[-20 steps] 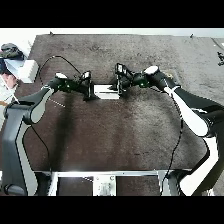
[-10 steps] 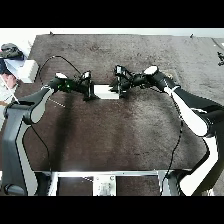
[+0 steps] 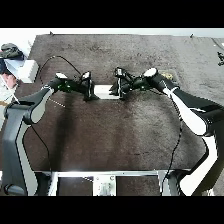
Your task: Fold the box and place the chain.
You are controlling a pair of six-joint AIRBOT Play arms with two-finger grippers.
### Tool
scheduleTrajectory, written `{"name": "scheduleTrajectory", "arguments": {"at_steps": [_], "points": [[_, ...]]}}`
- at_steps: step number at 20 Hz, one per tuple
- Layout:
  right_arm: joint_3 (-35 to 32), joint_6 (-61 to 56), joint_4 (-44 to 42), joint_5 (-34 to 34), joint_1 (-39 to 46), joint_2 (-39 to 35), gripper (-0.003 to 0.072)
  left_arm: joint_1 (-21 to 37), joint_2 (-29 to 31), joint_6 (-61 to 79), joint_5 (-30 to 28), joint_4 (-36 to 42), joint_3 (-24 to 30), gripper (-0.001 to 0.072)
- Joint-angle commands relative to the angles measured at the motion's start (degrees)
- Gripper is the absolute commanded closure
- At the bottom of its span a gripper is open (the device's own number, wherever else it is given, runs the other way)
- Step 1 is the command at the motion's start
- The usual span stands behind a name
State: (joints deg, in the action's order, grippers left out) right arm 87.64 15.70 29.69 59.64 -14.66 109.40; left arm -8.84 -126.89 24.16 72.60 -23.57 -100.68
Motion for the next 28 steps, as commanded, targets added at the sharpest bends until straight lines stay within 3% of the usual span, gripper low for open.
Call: {"name": "scheduleTrajectory", "arguments": {"at_steps": [1,8,9,12,18,28], "points": [[-0.4,-0.5,0.1,1.7,0.1,0.1,0.0471,0.0,0.0,-0.1,-0.2,0.1,0.0,0.0366],[-0.1,-0.3,-13.9,2.1,3.2,-1.1,0.0455,0.0,0.0,-0.1,-0.2,0.0,0.0,0.0366],[-0.1,-0.4,-13.9,2.1,3.3,-1.1,0.0457,0.0,0.0,-0.1,-0.2,0.0,0.0,0.0366],[-0.2,-4.9,-12.2,2.1,3.3,-1.0,0.0648,0.0,0.0,-0.1,-0.2,0.1,0.0,0.0366],[-0.3,-13.0,-3.1,4.6,3.3,0.4,0.0674,0.0,0.0,-0.1,-0.2,0.1,0.0,0.0366],[0.0,-16.8,-1.1,2.9,3.4,3.0,0.0674,0.0,0.0,-0.1,-0.2,0.1,0.0,0.0366]]}}
